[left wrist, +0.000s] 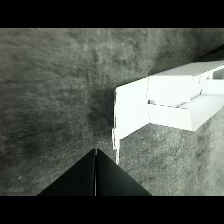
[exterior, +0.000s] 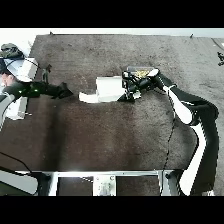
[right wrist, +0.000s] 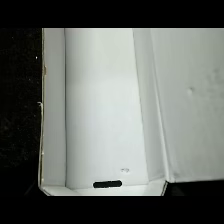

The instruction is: Fold the box and place the chain.

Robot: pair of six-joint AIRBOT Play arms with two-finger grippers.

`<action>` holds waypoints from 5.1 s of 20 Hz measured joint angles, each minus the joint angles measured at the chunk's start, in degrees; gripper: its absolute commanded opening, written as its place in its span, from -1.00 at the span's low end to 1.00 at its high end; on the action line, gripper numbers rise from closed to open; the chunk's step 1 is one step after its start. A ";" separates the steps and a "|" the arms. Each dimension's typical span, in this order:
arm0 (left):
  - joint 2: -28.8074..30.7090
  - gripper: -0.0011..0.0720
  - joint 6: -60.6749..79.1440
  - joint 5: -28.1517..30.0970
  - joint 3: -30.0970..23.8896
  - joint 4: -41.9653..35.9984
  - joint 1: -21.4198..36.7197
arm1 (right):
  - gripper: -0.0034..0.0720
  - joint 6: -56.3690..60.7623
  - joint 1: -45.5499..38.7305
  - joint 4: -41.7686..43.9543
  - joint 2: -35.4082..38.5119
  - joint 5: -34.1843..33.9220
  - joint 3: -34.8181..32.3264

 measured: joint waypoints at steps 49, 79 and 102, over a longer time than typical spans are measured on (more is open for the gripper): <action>-7.67 -0.27 -14.12 -1.97 11.93 -5.44 -14.73 | 0.15 -0.02 0.00 0.00 0.00 0.00 0.00; -7.67 -0.12 -37.46 2.38 20.11 19.26 -23.50 | 0.15 0.00 0.00 0.00 0.00 0.00 0.00; -21.24 -0.14 -62.75 -18.23 47.06 48.70 -33.46 | 0.15 -0.02 0.00 0.00 0.00 0.00 0.00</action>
